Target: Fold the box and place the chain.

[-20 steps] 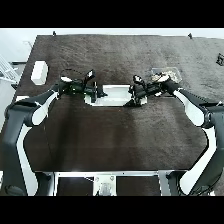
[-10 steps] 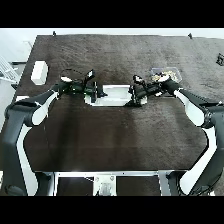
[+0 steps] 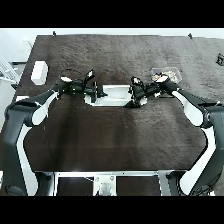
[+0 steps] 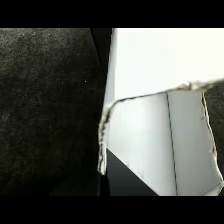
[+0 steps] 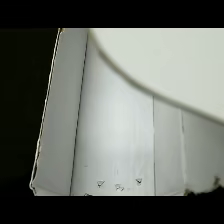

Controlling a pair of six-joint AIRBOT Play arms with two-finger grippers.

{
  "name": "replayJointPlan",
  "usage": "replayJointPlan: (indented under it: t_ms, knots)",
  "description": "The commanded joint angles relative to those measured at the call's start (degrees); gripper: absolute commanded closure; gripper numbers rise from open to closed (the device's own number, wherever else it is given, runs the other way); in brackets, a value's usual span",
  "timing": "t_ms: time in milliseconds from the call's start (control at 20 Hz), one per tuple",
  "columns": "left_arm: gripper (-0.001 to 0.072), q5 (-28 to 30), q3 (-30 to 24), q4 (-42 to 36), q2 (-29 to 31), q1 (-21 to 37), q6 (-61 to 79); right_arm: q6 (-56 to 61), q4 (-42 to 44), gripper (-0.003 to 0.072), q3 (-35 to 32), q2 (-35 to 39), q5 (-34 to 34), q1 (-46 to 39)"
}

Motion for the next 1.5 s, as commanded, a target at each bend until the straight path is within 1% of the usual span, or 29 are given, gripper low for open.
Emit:
replayJointPlan:
  t_ms: [0, 150, 300, 600, 900, 950, 1450]
  knots:
    - [0.0690, 0.0, 0.0, 0.0, 0.0, 0.0, 0.0, 0.0, 0.3, 0.0039, 0.0, 0.0, -0.5, 0.1]
    - [0.0690, 0.0, 0.0, 0.0, 0.0, 0.0, 0.0, -0.2, 2.2, 0.0035, 0.0, 0.0, 1.3, -0.1]
    - [0.0690, 0.0, 0.0, 0.0, 0.0, 0.0, 0.0, -0.2, 2.2, 0.0017, 0.1, 0.0, 3.0, -0.7]
    - [0.0690, 0.0, 0.0, 0.0, 0.0, 0.0, 0.0, -0.2, 4.1, 0.0017, 0.1, 0.0, 2.8, -1.6]
    - [0.0690, 0.0, 0.0, 0.0, 0.0, 0.0, 0.0, -0.7, 3.5, 0.0019, 0.1, -0.2, 1.9, -1.4]
    - [0.0690, 0.0, 0.0, 0.0, 0.0, 0.0, 0.0, -1.1, 3.4, 0.0050, 0.0, -0.2, 1.8, -1.4]
    - [0.0690, 0.0, 0.0, 0.0, 0.0, 0.0, 0.0, -1.5, 1.8, 0.0056, 0.1, -0.2, 0.3, -0.8]
